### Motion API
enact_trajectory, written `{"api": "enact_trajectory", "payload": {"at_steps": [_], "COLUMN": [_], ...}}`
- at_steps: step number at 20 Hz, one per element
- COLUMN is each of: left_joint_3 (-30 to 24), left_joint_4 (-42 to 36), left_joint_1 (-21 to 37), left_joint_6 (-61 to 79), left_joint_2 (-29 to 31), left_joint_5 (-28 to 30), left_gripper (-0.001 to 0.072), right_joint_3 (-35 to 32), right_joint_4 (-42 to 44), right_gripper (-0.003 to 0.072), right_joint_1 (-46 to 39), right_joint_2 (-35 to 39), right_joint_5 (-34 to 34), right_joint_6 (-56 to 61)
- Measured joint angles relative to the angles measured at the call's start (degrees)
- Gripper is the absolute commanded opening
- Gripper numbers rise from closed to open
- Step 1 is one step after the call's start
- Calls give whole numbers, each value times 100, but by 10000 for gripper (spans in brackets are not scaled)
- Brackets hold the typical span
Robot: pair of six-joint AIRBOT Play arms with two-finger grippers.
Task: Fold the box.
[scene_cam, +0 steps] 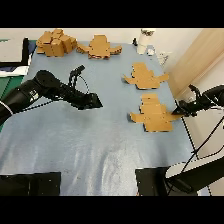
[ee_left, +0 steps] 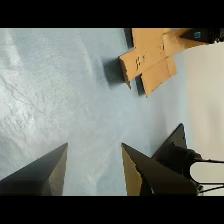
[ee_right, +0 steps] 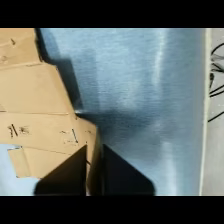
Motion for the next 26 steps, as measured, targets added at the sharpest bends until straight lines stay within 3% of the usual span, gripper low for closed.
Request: {"api": "enact_trajectory", "payload": {"at_steps": [7,11,14,20,26], "left_joint_3": [2,0,-24,-339,-968], "left_joint_4": [-22,-22,-17,-15,-133], "left_joint_1": [9,70,225,743,1106], "left_joint_6": [72,354,651,1117,1674], "left_joint_2": [0,0,0,0,0], "left_joint_5": [-229,-428,-688,-1211,-1132], "left_gripper": [518,518,518,518,519], "right_joint_3": [-4,-205,-763,-2450,-3729], "right_joint_4": [743,1307,1644,1950,2149], "right_gripper": [2,2,2,2,2], "right_joint_1": [396,1163,1967,3241,4070], "right_joint_2": [96,422,780,1832,3051], "right_joint_5": [-629,-798,-662,962,2328], "right_joint_6": [17,258,350,348,-127]}}
